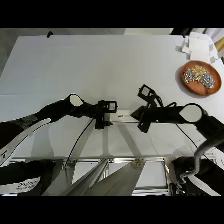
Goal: Fold the box and place the chain.
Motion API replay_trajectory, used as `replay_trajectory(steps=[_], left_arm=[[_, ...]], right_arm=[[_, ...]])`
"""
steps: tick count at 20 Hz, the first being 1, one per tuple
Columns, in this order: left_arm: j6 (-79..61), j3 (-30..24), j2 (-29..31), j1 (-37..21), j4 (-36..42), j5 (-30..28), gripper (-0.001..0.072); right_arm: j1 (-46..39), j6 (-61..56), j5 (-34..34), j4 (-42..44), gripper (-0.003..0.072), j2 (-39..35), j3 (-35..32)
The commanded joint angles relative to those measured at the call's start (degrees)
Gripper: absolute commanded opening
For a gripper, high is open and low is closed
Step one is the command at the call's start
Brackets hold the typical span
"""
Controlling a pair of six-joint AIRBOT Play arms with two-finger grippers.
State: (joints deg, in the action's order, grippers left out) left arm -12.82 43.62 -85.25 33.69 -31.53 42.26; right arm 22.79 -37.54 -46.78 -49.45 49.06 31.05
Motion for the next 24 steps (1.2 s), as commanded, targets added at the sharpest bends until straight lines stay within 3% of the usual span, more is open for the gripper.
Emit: replay_trajectory(steps=[1, 3, 5, 11, 24], left_arm=[[0.0, 0.0, 0.0, 0.0, 0.0, 0.0, 0.0013], [0.0, 0.0, 0.0, 0.0, 0.0, 0.0, 0.0013], [0.0, 0.0, 0.0, 0.0, 0.0, 0.0, 0.0013], [0.0, 0.0, 0.0, 0.0, 0.0, 0.0, 0.0013], [-2.3, 0.0, 0.0, 0.0, 1.1, 0.3, 0.0012]], right_arm=[[-3.8, -30.1, -15.4, -26.2, 0.0015, -7.1, 0.0], [-6.6, -40.3, -28.9, -34.8, 0.0015, -7.7, 0.0], [-9.7, -41.8, -35.3, -37.2, 0.0015, -7.7, 0.0], [-14.3, -49.5, -33.4, -37.3, 0.0015, -7.7, 0.0], [-14.3, -49.6, -33.3, -36.9, 0.0015, -7.7, 0.0]])
